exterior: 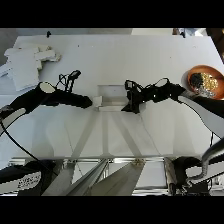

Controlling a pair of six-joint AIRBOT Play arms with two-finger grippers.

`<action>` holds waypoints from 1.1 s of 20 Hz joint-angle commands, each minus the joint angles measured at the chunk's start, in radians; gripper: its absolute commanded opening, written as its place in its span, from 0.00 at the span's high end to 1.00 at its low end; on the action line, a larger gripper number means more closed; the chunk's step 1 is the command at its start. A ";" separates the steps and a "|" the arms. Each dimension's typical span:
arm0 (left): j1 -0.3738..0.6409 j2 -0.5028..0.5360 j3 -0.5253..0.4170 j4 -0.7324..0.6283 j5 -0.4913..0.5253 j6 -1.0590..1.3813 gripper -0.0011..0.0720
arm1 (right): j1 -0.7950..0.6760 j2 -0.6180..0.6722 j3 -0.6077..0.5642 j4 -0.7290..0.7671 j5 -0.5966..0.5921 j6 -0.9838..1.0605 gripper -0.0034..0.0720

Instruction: Fold the box and place the chain.

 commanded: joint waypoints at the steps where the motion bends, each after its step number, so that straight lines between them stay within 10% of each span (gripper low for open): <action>1: 0.043 0.000 0.000 -0.125 -0.055 0.055 0.56 | 0.001 0.001 0.001 0.000 0.000 0.000 0.38; 13: 0.042 -0.071 -0.004 -0.308 -0.171 0.316 0.43 | 0.001 0.001 0.001 0.000 0.000 0.000 0.38; 22: 0.048 -0.068 -0.004 -0.291 -0.163 0.356 0.55 | 0.001 0.001 0.001 0.000 0.000 0.000 0.38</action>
